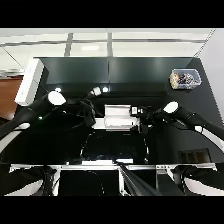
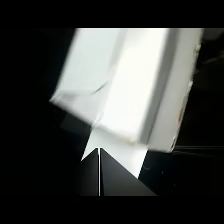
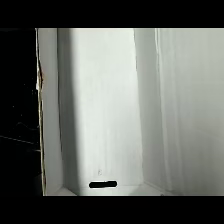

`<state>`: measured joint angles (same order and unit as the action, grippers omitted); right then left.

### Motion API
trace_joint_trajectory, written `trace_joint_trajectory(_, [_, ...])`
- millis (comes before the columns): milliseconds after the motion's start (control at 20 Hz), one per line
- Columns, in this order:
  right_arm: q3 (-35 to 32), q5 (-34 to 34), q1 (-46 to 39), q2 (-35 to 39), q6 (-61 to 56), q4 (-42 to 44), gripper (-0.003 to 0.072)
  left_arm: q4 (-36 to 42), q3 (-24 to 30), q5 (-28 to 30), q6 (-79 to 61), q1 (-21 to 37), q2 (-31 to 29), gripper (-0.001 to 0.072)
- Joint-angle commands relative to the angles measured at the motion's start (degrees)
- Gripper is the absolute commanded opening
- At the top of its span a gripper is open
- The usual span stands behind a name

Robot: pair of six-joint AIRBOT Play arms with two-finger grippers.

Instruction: Fold the box and place the chain.

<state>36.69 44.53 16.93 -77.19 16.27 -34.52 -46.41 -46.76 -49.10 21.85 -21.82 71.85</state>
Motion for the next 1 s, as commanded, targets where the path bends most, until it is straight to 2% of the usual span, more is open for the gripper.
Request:
trace_joint_trajectory(0, [0.02, 0.02, -0.02, 0.0, 0.02, -0.07, 0.0242, -7.65, 0.0, -2.34, 24.65, 7.41, -3.8, 0.0026])
trace_joint_trajectory(100, [0.0, 0.02, -0.02, 0.0, 0.02, -0.07, 0.0243, -7.04, 2.45, -2.82, 40.41, 12.41, -3.1, 0.0026])
trace_joint_trajectory(200, [0.02, 0.02, -0.02, 0.0, 0.02, -0.07, 0.0242, -3.72, 5.16, -7.26, 53.07, 16.2, -0.68, 0.0027])
trace_joint_trajectory(350, [0.0, 0.02, -0.02, 0.0, 0.02, -0.07, 0.0242, 3.89, 7.72, -14.08, 51.82, 18.53, 5.25, 0.0027])
trace_joint_trajectory(600, [0.02, 0.02, -0.02, 0.0, 0.02, -0.07, 0.0242, 11.23, 7.82, -11.65, 47.65, 14.32, 13.16, 0.0026])
trace_joint_trajectory(800, [0.0, 0.02, -0.02, 0.0, 0.02, -0.07, 0.0242, 12.63, 7.5, -8.66, 44.57, 8.98, 14.27, 0.0026])
trace_joint_trajectory(950, [0.02, 0.02, -0.02, 0.0, 0.02, -0.07, 0.0242, 20.44, 6.56, -12.76, 34.29, 9.38, 14.27, 0.0026])
